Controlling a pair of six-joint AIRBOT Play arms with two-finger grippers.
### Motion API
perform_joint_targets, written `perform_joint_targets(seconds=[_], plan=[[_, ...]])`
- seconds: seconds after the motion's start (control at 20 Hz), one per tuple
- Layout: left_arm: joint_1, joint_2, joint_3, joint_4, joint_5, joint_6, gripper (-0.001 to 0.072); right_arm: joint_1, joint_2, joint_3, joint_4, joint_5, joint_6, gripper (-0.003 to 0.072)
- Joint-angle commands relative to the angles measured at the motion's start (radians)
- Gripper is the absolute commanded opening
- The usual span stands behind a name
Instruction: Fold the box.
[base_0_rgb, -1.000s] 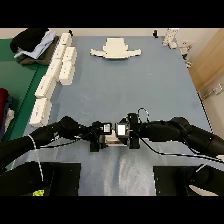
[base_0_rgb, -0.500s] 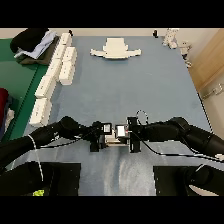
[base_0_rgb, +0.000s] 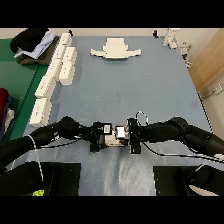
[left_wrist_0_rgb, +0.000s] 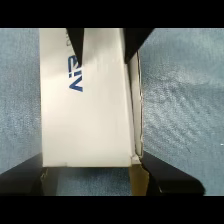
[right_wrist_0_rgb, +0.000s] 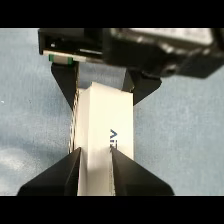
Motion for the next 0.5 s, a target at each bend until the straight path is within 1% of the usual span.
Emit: perform_joint_targets(seconds=[0.0,0.05,0.1,0.15,0.3,0.4,0.45], plan=[[0.0,0.0,0.001,-0.001,0.003,-0.001,0.052,0.001,-0.001,0.0,0.018,0.002,0.0,0.031],[0.0,0.0,0.001,-0.002,0.003,-0.001,0.052,0.001,-0.001,0.0,0.02,0.002,0.0,0.031],[0.0,0.0,0.001,-0.002,0.003,-0.001,0.052,0.001,-0.001,0.0,0.02,0.002,0.0,0.0328],[0.0,0.0,0.001,-0.001,0.003,-0.001,0.052,0.001,-0.001,0.0,0.02,0.002,0.0,0.037],[0.0,0.0,0.001,-0.002,0.003,-0.001,0.052,0.001,0.005,0.001,0.021,0.002,0.0,0.0371],[0.0,0.0,0.001,-0.001,0.003,-0.001,0.052,0.001,0.014,0.002,0.024,0.001,0.0,0.0388],[0.0,0.0,0.001,-0.002,0.003,-0.001,0.052,0.001,0.018,0.002,0.024,-0.002,0.0,0.045]])
